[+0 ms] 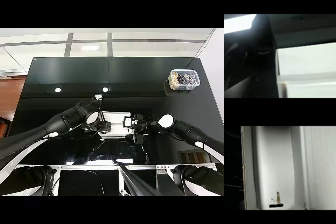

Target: Fold the box and place the chain.

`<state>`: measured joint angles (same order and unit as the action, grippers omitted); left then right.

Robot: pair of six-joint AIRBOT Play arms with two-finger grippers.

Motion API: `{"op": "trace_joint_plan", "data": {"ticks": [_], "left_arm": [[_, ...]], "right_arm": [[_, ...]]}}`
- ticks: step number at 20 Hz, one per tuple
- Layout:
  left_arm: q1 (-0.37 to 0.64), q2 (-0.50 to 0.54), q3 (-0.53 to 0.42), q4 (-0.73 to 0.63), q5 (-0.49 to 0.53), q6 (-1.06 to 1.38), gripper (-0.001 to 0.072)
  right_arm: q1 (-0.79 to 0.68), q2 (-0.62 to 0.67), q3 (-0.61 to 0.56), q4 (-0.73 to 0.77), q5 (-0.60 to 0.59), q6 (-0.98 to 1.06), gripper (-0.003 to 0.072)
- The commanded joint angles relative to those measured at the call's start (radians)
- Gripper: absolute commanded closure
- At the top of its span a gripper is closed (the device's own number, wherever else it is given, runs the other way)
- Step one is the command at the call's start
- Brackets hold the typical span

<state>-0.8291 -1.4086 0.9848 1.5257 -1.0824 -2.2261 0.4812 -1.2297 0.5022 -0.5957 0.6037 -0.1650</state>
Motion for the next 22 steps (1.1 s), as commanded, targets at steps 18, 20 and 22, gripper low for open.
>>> {"op": "trace_joint_plan", "data": {"ticks": [18, 20, 22], "left_arm": [[-0.004, -0.018, 0.014, -0.047, 0.027, -0.089, 0.0618], [-0.004, -0.018, 0.014, -0.047, 0.027, -0.089, 0.0221], [-0.003, -0.018, 0.014, -0.046, 0.026, -0.089, 0.0149]], "right_arm": [[0.001, 0.0, 0.0, 0.0, 0.0, 0.0, 0.0558], [0.001, 0.0, 0.0, 0.0, 0.0, 0.0, 0.0558], [0.001, 0.0, 0.0, 0.0, 0.0, 0.0, 0.0558]]}}
